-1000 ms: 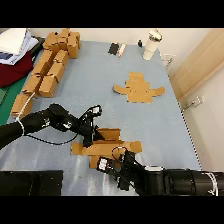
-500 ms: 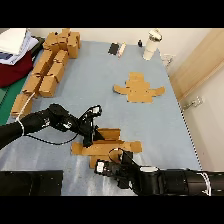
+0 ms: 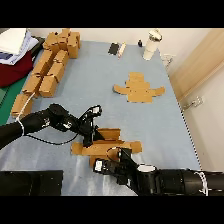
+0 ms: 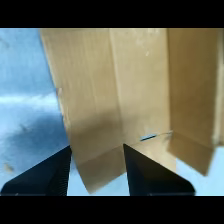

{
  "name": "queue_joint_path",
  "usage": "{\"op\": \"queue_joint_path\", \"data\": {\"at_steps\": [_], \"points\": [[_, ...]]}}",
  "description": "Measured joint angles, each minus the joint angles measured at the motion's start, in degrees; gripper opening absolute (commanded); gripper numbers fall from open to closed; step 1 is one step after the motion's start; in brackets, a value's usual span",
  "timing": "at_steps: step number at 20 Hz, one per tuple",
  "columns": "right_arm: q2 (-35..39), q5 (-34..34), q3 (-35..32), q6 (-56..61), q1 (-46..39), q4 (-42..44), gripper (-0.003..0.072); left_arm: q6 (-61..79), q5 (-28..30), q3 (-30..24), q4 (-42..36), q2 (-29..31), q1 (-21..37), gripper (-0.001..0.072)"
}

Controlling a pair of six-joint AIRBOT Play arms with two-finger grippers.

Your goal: Fold the box.

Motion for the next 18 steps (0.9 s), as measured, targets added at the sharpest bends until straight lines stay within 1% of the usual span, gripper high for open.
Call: {"op": "queue_joint_path", "data": {"at_steps": [7,8,9,12,14,17,18], "points": [[-0.07,-3.17,2.21,1.07,-0.02,-4.74,0.0486,0.00,0.00,0.00,0.00,0.00,-0.02,0.0013],[-0.09,-3.19,2.29,1.11,-0.02,-5.55,0.0522,0.00,0.00,0.00,0.00,0.00,0.00,0.0013],[-0.09,-3.19,2.36,1.22,-0.02,-6.47,0.0720,0.00,0.00,0.00,0.00,0.00,-0.02,0.0013],[-0.02,-3.10,2.47,4.39,-1.60,-9.31,0.0720,0.00,0.00,0.00,0.00,0.00,-0.02,0.0013],[0.52,-3.19,2.49,5.86,-3.39,-9.62,0.0720,0.00,0.00,0.00,0.00,0.00,0.00,0.0013],[3.02,-3.30,1.68,6.73,-5.60,-8.92,0.0720,0.00,0.02,0.00,0.00,0.00,0.00,0.0013],[4.39,-2.40,0.92,6.69,-6.43,-8.79,0.0720,0.00,0.04,0.00,0.00,0.00,0.00,0.0013]]}}
